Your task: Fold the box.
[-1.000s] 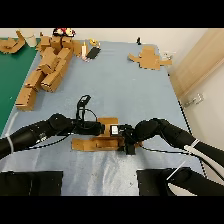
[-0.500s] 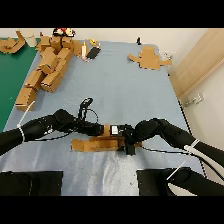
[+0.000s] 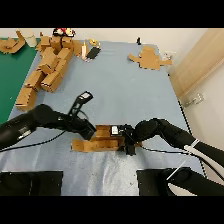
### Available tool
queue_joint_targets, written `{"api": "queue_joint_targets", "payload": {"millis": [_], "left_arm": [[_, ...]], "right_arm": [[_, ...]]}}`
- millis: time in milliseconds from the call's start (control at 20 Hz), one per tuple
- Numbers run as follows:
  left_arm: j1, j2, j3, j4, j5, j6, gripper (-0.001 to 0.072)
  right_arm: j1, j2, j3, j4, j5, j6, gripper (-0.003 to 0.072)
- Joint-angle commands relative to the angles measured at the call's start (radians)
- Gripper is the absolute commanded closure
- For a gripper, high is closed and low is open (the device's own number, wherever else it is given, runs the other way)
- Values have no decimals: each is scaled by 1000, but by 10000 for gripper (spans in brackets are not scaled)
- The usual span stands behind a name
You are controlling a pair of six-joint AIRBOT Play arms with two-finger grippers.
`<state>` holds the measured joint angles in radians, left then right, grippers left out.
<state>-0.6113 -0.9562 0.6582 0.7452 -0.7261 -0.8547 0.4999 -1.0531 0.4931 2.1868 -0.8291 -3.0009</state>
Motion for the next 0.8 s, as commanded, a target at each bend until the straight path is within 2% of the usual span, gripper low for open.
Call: {"api": "queue_joint_targets", "payload": {"millis": [0, 250, 350, 400, 450, 500, 750], "left_arm": [[27, 216, -69, 171, -19, 71, 700], [-18, 340, -219, 243, -76, 316, 700], [-49, 345, -265, 244, -75, 493, 697], [-64, 338, -278, 243, -63, 529, 672], [-83, 323, -285, 238, -31, 529, 307], [-99, 299, -286, 217, 6, 528, 25], [-159, 137, -285, 109, 126, 655, 25]], "right_arm": [[0, 1, 0, 0, 1, 0, 155], [0, 1, 0, 0, 1, 0, 155], [0, 1, 0, 0, 1, 0, 155], [0, 1, 0, 0, 1, 0, 155], [0, 1, 0, 0, 1, 0, 155], [0, 0, 0, 0, 1, 0, 155], [0, 1, 0, 0, 1, 0, 154]]}}
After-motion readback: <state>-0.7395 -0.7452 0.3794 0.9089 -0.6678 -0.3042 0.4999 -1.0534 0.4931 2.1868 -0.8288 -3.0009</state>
